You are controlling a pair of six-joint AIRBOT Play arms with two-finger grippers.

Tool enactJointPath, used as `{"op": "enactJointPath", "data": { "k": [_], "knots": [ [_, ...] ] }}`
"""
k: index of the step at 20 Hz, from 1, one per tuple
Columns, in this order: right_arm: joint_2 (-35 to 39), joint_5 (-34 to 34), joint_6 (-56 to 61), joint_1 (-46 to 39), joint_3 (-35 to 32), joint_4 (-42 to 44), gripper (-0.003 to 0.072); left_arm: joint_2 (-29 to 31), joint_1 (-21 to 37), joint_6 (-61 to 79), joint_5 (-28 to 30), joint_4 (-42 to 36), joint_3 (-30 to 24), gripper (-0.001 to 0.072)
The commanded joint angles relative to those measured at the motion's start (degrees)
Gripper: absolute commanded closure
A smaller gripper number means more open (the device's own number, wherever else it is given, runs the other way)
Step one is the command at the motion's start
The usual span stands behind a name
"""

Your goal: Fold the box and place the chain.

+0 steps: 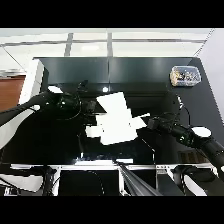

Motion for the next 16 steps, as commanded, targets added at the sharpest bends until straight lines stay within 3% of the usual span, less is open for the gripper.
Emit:
{"op": "enactJointPath", "data": {
  "k": [1,3,8,12,14,16],
  "knots": [
    [0.0,-0.1,0.0,0.4,0.0,0.1,0.0670,-3.0,-0.4,9.0,-7.5,-0.9,1.5,-0.0003],
    [0.0,0.3,0.0,0.4,0.0,0.1,0.0670,-3.0,-0.7,15.7,-11.8,-2.1,1.6,-0.0001],
    [0.0,0.3,0.0,0.4,0.0,0.0,0.0670,-6.5,-1.9,17.6,-15.6,-2.2,5.9,0.0026],
    [0.0,0.3,0.0,0.4,0.0,0.0,0.0670,-10.6,-2.1,16.4,-21.9,0.9,10.2,0.0230],
    [0.0,0.3,0.0,0.4,0.0,0.0,0.0670,-11.2,-2.4,14.1,-22.1,5.8,11.1,0.0245],
    [0.0,0.3,0.0,0.4,0.0,0.0,0.0670,-11.2,-3.1,13.7,-21.8,9.0,11.1,0.0318]
  ]
}}
